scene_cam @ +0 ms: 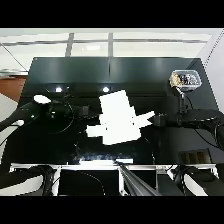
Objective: Fold the box and place the chain.
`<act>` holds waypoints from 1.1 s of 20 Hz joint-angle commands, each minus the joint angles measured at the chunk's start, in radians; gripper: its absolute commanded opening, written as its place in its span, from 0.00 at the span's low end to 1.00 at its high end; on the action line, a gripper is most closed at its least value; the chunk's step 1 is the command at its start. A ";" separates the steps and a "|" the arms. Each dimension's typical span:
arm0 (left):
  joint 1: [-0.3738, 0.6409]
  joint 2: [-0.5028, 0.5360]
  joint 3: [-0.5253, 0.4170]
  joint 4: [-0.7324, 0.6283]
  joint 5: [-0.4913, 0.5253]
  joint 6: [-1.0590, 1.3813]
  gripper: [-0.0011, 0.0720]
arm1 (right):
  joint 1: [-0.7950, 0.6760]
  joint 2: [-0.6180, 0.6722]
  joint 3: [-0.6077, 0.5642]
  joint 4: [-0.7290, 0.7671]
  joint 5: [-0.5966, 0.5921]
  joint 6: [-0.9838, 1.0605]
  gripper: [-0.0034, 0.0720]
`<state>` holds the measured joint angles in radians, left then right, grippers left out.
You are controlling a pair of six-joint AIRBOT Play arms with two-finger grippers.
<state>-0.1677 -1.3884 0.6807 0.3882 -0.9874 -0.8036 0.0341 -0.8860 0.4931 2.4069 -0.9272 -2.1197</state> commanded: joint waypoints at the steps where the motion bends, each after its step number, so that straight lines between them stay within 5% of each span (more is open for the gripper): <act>1: -0.024 -0.103 0.002 -0.223 -0.025 0.234 0.97 | 0.006 0.008 -0.008 0.001 0.001 0.008 0.08; 12: -0.066 -0.255 0.162 -0.081 -0.357 0.427 0.95 | 0.012 0.008 -0.008 -0.002 -0.039 0.008 0.08; 18: -0.084 -0.266 0.230 -0.039 -0.392 0.490 0.94 | 0.012 0.008 -0.008 -0.003 -0.053 0.007 0.08; 22: -0.085 -0.270 0.269 0.042 -0.349 0.489 0.78 | 0.012 0.008 -0.008 -0.029 -0.063 0.006 0.08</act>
<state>-0.2516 -1.6547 0.9230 0.3782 -1.3624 -0.3279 0.0452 -0.8780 0.4850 2.3962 -0.9783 -2.1128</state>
